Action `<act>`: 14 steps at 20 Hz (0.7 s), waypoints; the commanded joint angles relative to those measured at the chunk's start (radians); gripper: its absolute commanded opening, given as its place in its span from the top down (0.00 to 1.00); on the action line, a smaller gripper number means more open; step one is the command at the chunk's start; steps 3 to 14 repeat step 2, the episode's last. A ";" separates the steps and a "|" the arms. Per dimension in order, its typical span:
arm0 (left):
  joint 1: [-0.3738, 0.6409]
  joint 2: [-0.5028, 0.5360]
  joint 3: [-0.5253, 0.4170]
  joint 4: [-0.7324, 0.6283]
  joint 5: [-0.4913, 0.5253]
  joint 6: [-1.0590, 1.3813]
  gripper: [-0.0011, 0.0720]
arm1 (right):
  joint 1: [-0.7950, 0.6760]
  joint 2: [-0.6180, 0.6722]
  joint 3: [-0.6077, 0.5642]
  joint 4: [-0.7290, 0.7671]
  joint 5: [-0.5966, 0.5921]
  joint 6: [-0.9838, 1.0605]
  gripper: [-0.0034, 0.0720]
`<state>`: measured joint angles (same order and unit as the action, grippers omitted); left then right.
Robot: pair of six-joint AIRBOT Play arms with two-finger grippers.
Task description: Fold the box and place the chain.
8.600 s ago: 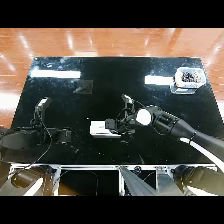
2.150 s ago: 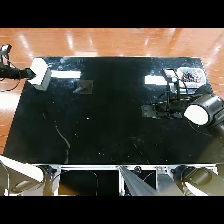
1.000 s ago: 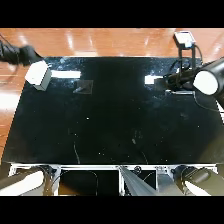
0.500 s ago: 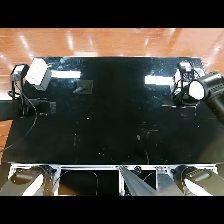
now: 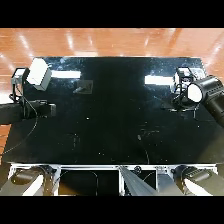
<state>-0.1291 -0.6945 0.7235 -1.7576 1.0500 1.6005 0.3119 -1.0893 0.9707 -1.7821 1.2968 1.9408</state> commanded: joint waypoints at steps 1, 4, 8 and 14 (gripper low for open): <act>-0.001 0.001 -0.001 0.003 0.000 0.000 0.95 | 0.000 -0.001 -0.001 0.001 0.001 0.000 0.91; -0.001 0.001 -0.001 0.003 0.000 0.000 0.95 | 0.000 -0.001 -0.001 0.001 0.001 0.000 0.91; -0.001 0.001 -0.001 0.003 0.000 0.000 0.95 | 0.000 -0.001 -0.001 0.001 0.001 0.000 0.91; -0.001 0.001 -0.001 0.003 0.000 0.000 0.95 | 0.000 -0.001 -0.001 0.001 0.001 0.000 0.91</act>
